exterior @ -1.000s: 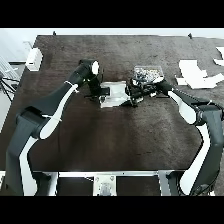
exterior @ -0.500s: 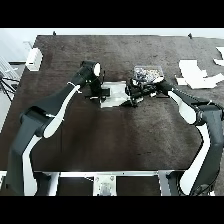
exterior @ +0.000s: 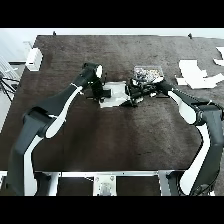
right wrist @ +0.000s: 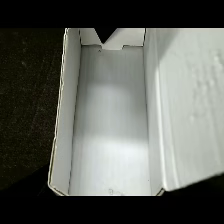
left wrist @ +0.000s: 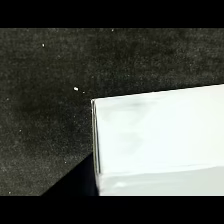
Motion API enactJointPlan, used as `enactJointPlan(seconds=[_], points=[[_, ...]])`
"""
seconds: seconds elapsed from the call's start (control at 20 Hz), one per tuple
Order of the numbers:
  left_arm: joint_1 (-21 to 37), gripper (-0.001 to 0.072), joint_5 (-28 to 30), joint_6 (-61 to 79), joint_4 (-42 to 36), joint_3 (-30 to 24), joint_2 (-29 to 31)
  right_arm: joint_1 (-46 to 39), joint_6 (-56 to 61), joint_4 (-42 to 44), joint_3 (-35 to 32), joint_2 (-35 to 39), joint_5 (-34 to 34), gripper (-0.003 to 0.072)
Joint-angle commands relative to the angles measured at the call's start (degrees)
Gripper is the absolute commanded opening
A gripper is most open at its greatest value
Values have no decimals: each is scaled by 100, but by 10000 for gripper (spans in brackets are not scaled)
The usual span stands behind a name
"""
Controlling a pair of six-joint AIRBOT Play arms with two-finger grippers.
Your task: Fold the box and place the chain.
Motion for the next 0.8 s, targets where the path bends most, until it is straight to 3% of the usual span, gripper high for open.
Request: enactJointPlan(seconds=[0.0, 0.1, 0.15, 0.2, 0.3, 0.75], points=[[-11, 22, -68, 85, 55, 50, -48, 0, -4, -9, 0, 2, -4, 360], [-26, 54, -59, 136, 66, 107, -44, 0, -4, -9, 0, 2, -4, 360], [-26, 350, -70, 133, 74, 144, -28, 0, -4, -9, 0, 2, -4, 360], [-26, 557, -85, 179, 79, 151, 20, 0, -4, -9, 0, 2, -4, 360], [-26, 440, -238, 243, 79, 173, 160, 0, -4, -9, 0, 2, -4, 360], [393, 438, -1244, 1989, 328, 111, 1602, 0, -4, -9, 0, 2, -4, 360]])
